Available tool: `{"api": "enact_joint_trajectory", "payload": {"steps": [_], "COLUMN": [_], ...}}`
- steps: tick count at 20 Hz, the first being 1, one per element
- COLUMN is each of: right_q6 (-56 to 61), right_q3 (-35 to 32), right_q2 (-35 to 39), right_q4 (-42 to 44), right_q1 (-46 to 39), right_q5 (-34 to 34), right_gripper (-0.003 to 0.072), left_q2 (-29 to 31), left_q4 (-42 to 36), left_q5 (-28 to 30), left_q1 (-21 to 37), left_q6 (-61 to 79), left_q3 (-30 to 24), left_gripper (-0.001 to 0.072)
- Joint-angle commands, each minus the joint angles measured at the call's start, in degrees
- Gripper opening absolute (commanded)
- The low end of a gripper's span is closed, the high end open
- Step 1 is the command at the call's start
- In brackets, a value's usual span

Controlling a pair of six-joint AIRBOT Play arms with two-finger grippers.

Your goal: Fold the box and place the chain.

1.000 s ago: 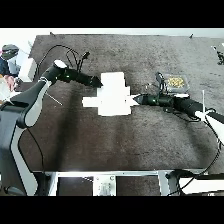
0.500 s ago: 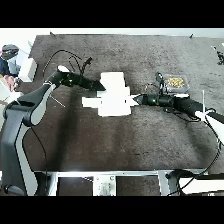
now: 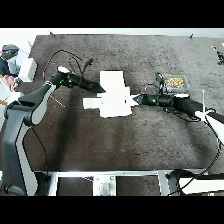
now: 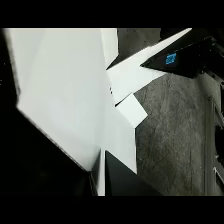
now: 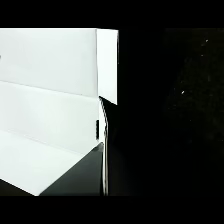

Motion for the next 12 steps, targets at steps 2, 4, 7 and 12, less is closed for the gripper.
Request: {"api": "enact_joint_trajectory", "payload": {"steps": [2, 4, 7, 12], "right_q6": [-2.01, -3.02, -3.91, -5.25], "right_q3": [-0.02, 0.00, 0.00, 0.00], "right_q2": [0.17, 1.01, 3.10, 7.80], "right_q4": [0.04, 0.02, 0.02, 0.00], "right_q1": [0.04, -0.66, -3.67, -9.97], "right_q5": [0.00, 1.29, 4.94, 5.86], "right_gripper": [0.0110, 0.0349, 0.0336, 0.0336], "left_q2": [-0.02, 0.00, 0.04, 0.11], "left_q4": [-0.02, -0.13, -1.33, -3.48], "left_q5": [-0.07, -0.46, 0.15, 1.44], "left_q1": [-0.02, -0.02, -0.02, -0.02], "left_q6": [3.32, 7.41, 15.37, 32.24], "left_q3": [0.00, 0.00, 0.02, 0.02], "left_gripper": [0.0014, 0.0014, 0.0014, 0.0013]}}
